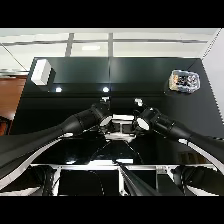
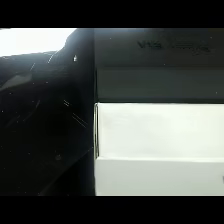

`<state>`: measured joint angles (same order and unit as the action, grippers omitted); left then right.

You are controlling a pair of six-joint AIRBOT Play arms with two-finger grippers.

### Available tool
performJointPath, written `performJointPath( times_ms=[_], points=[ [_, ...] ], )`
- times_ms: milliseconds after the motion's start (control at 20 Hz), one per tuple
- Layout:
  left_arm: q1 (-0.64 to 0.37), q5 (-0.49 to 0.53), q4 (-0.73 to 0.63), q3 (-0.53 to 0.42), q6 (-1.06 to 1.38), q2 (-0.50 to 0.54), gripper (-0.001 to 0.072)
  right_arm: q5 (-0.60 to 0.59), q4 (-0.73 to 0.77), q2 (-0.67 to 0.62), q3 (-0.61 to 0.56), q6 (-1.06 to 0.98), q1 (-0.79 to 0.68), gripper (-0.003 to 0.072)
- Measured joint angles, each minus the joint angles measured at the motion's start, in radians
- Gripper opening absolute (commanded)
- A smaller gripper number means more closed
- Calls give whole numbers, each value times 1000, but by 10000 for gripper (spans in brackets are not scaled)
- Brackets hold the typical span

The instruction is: Fold the box and place the chain.

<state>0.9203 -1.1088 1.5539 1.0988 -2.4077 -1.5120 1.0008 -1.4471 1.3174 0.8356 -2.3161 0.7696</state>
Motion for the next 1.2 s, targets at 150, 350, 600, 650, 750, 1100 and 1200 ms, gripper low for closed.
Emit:
performJointPath(
  times_ms=[150, 350, 600, 650, 750, 1100, 1200],
  points=[
    [0, 0, -1, 0, -3, 0, 28, -3, 0, 1, 0, -7, 0, 16],
    [0, 0, 0, 0, -3, 0, 28, -10, 0, 1, 0, -3, 0, 17],
    [0, 0, 0, 0, -2, 0, 28, -18, 0, 1, 0, -3, 0, 68],
    [0, 0, 1, 0, -2, 0, 28, -21, -1, 1, 0, -2, 0, 240],
    [0, 0, 1, 0, 0, 0, 28, -34, 1, 0, 0, 1, 0, 272],
    [0, 0, 1, 0, 0, 0, 28, -3, -2, -31, 0, 28, -3, 558],
    [0, 0, 1, 0, 0, 0, 28, 5, -3, -51, 0, 38, -7, 557]
  ],
)
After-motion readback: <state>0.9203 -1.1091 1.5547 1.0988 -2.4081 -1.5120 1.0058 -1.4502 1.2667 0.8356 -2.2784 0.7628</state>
